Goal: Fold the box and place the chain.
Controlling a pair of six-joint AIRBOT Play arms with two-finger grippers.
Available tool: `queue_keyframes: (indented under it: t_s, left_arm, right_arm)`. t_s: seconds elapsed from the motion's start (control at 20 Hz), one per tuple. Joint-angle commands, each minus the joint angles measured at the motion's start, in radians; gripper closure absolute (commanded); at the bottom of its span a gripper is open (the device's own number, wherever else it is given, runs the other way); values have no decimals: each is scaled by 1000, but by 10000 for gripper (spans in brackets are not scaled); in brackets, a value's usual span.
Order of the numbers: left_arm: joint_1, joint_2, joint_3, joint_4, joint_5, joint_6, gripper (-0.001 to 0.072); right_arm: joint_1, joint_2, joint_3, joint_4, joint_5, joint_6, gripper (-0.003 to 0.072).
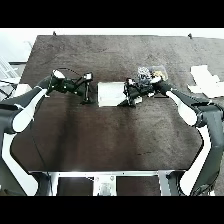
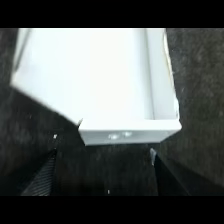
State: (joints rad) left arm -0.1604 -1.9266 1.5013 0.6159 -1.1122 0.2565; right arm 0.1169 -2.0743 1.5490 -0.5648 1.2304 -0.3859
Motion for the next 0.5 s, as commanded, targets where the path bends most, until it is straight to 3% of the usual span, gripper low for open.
queue_keyframes:
  t_s: [0.0,0.45]
  left_arm:
    - [1,-7,-2,-34,-25,50,-11]
    - [1,-9,-2,-69,-70,55,-11]
  right_arm:
    - [0,0,0,0,0,0,249]
    - [0,0,0,0,0,0,249]
